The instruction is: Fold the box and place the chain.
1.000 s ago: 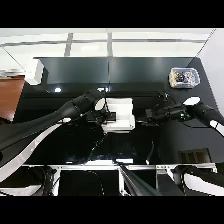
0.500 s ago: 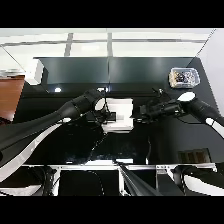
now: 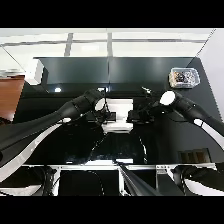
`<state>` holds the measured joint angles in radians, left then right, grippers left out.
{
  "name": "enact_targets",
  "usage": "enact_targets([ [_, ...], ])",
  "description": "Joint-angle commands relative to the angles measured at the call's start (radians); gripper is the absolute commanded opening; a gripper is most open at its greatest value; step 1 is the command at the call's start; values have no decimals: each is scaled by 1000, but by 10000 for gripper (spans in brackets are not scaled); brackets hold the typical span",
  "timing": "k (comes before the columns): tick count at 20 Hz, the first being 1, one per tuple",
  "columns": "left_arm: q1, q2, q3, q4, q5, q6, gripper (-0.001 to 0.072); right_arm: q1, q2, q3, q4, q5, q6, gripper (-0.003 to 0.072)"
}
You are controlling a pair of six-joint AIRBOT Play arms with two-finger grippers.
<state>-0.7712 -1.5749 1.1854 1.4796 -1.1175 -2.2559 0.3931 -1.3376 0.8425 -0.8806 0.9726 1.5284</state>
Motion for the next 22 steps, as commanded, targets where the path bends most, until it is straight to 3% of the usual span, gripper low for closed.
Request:
enact_targets([
  [1, 1, 0, 0, 0, 14, 0, 28, 87, -1, 45, -222, -25, 220, 413],
  [5, 1, 0, 0, 0, 17, 0, 28, 185, -11, 133, -460, 48, 481, 413],
  [7, 1, 0, 0, 0, 17, 0, 28, 227, -39, 182, -512, 91, 531, 307],
  [11, 1, 0, 0, 0, 18, 0, 28, 260, -98, 242, -536, 138, 632, 306],
  [13, 1, 0, 0, 0, 17, 0, 28, 269, -114, 246, -539, 148, 645, 238],
  [22, 1, 0, 0, 0, 18, 0, 28, 278, -155, 246, -580, 187, 680, 238],
])
